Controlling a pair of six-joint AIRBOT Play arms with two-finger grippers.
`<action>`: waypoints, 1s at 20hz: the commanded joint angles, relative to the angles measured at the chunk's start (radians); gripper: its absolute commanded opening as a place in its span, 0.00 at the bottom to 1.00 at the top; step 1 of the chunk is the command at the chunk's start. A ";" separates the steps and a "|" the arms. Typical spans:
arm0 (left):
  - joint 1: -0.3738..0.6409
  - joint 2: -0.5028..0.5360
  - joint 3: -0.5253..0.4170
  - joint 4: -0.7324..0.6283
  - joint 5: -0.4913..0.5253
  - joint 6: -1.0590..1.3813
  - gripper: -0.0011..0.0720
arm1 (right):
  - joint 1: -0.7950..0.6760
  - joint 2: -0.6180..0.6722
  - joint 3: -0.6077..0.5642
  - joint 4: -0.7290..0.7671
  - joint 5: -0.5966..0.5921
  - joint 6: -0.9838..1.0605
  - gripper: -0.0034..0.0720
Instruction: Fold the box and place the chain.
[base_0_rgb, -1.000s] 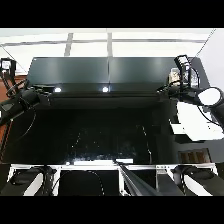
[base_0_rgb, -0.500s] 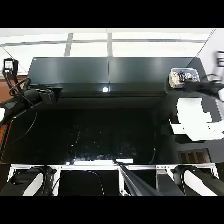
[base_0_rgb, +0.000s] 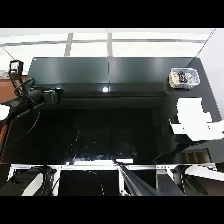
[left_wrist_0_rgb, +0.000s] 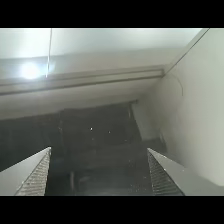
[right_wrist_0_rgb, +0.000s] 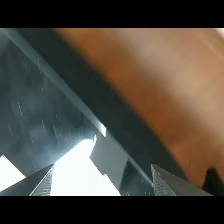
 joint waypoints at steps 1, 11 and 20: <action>-0.001 -0.019 0.000 0.000 -0.008 -0.003 0.98 | -0.024 -0.108 0.042 0.047 0.174 -0.270 0.98; -0.001 -0.022 0.000 0.001 -0.052 0.000 0.98 | 0.028 -0.011 0.018 0.206 0.263 -0.311 0.06; -0.023 -0.034 0.000 -0.031 -0.166 -0.023 0.98 | 0.408 0.334 -0.382 0.750 0.113 -0.431 0.06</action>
